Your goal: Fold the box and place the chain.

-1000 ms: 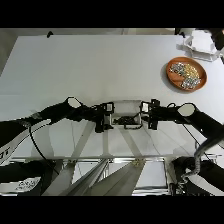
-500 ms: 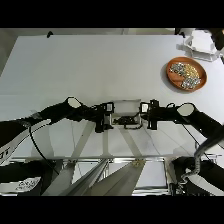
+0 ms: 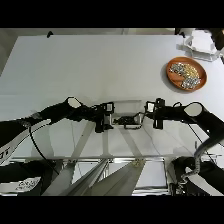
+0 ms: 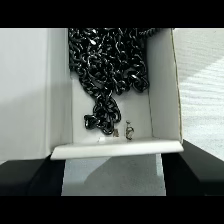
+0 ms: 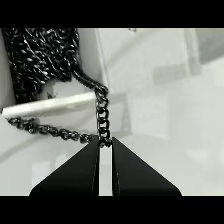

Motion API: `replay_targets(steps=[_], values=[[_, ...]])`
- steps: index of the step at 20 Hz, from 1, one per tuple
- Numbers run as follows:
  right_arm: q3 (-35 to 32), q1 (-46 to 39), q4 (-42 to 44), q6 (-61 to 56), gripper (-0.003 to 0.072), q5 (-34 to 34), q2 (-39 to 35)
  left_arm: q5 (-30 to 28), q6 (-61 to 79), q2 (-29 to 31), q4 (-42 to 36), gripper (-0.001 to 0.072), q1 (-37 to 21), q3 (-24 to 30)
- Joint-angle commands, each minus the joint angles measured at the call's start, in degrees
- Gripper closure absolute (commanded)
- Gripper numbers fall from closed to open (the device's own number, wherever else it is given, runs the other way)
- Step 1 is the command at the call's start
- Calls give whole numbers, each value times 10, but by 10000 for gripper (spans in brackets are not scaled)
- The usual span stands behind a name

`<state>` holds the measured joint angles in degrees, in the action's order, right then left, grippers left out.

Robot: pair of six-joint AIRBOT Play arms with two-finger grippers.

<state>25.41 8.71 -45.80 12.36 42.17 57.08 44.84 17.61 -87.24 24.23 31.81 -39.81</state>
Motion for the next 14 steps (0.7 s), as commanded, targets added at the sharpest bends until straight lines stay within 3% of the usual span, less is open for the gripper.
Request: replay_targets(steps=[1, 6, 9, 14], values=[[0, -22, -12, -20, 672, 42, -62, 0, 0, 0, 0, 389, 0, 0], [0, -22, 78, -18, 672, 143, -202, 0, 0, 0, 0, 389, 0, 0], [0, -22, 178, -16, 672, 153, -263, 0, 0, 0, 0, 389, 0, 0], [0, -22, 323, 2, 672, 153, -237, 0, 0, 0, 0, 389, 0, 0]])
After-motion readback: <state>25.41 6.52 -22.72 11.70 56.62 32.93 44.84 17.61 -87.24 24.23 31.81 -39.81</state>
